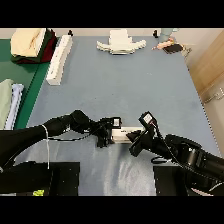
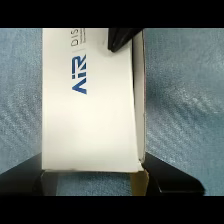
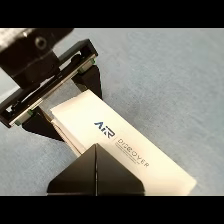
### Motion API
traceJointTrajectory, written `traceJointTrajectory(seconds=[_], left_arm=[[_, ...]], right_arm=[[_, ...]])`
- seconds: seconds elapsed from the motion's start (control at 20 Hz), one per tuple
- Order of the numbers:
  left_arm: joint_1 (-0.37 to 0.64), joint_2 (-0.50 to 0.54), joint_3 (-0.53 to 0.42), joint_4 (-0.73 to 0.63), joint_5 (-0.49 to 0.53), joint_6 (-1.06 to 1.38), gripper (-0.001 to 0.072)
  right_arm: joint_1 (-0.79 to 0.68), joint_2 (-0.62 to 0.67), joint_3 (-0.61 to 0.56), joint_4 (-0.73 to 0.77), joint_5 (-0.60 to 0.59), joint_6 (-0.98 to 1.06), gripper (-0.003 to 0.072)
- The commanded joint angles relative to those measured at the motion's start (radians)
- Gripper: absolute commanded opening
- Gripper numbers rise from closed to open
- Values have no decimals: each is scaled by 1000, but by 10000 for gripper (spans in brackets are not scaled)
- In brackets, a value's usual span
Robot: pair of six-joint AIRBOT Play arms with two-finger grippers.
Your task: Fold the box.
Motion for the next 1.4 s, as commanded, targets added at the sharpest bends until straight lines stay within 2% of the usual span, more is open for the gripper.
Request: traceJointTrajectory(seconds=[0.0,0.45,0.8,1.35], left_arm=[[0,1,0,0,0,0,465],[0,1,0,0,0,0,465],[0,1,0,0,0,0,465],[0,1,0,0,0,0,465]], right_arm=[[11,0,-34,20,-32,15,1],[9,-2,-80,27,-44,39,1],[10,-52,-80,46,-47,73,2],[9,-21,-47,45,-45,78,2]])
